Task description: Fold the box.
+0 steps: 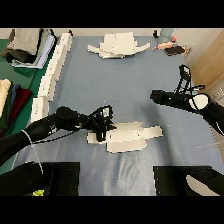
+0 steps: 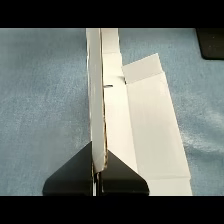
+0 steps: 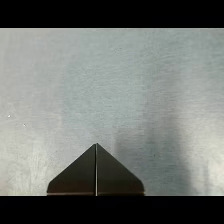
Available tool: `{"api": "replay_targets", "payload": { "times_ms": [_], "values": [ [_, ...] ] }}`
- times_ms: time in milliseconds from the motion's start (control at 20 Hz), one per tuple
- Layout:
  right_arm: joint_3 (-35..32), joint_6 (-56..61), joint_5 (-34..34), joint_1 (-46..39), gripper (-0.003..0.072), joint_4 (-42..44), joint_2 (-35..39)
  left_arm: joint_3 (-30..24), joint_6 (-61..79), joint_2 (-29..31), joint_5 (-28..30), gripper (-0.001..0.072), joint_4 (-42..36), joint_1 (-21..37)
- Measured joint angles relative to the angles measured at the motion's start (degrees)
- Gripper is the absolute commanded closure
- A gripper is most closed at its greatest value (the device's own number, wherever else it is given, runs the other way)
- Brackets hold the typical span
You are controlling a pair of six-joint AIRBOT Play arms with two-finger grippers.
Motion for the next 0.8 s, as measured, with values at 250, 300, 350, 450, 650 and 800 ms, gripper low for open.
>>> {"api": "replay_targets", "payload": {
  "times_ms": [250,300,350,450,650,800],
  "values": [
    [0.0,0.0,0.1,0.0,0.0686,0.0,0.0,1.0,0.9,0.0,-4.5,0.0694,0.5,3.3],
    [0.0,0.0,0.1,0.0,0.0686,0.0,0.0,1.2,0.9,0.0,-5.4,0.0694,0.4,3.9],
    [0.0,0.0,0.1,0.0,0.0686,0.0,0.0,1.4,1.2,0.0,-6.3,0.0694,0.2,4.3],
    [0.0,0.0,0.1,0.0,0.0686,0.0,0.0,1.6,1.6,0.0,-7.3,0.0694,-0.1,4.9],
    [0.0,0.0,0.1,0.0,0.0686,0.0,0.0,1.4,2.2,-0.3,-8.1,0.0693,-0.5,5.3],
    [0.0,-0.1,0.1,0.0,0.0686,0.0,0.0,1.0,2.3,-1.3,-8.3,0.0693,-0.6,5.4]
  ]
}}
